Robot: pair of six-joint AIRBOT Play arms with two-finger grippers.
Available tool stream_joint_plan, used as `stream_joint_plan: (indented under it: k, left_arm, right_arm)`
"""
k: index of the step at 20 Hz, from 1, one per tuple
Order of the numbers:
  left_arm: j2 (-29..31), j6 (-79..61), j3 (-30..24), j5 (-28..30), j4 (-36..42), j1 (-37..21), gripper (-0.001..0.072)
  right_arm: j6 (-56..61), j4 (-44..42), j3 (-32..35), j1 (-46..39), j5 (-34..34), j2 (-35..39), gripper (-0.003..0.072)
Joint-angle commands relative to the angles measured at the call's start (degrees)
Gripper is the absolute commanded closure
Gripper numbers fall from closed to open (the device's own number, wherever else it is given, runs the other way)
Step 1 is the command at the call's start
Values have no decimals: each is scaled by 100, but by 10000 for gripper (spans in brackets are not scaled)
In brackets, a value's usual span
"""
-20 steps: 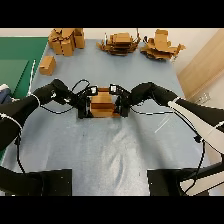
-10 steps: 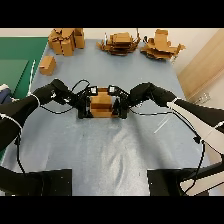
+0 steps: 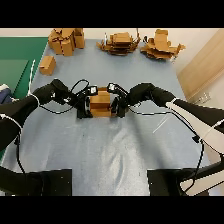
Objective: Fold the box.
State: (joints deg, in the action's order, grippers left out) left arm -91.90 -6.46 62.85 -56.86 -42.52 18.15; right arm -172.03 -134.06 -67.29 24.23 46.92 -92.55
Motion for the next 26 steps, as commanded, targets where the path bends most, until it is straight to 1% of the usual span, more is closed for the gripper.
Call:
stream_joint_plan:
  k: [1,7,13,14,15,16,18,19,20,26]
  left_arm:
    - [0,-11,-2,-11,7,4,345]
    - [0,-11,-2,-13,7,4,345]
    - [-22,-9,-2,-17,7,4,346]
    - [-22,-9,-2,-17,7,4,346]
    - [-22,-9,-2,-17,7,4,346]
    - [-22,-9,-2,-17,7,4,345]
    - [-22,-9,-2,-17,7,4,346]
    - [-22,-9,-2,-17,7,4,346]
    - [-22,-9,-2,-17,7,4,346]
    - [-22,-11,-2,-15,7,4,346]
  right_arm:
    - [2,-96,0,92,-50,-11,390]
    - [2,-81,-2,238,-81,-131,390]
    - [4,-79,-2,260,-442,-173,388]
    - [4,-79,-2,260,-448,-173,371]
    - [4,-76,-2,260,-448,-173,255]
    - [4,-76,-2,260,-455,-173,194]
    - [4,-74,0,260,-452,-173,190]
    - [4,-74,0,260,-455,-173,128]
    - [4,-74,0,260,-459,-173,113]
    - [20,15,-2,251,-450,-162,118]
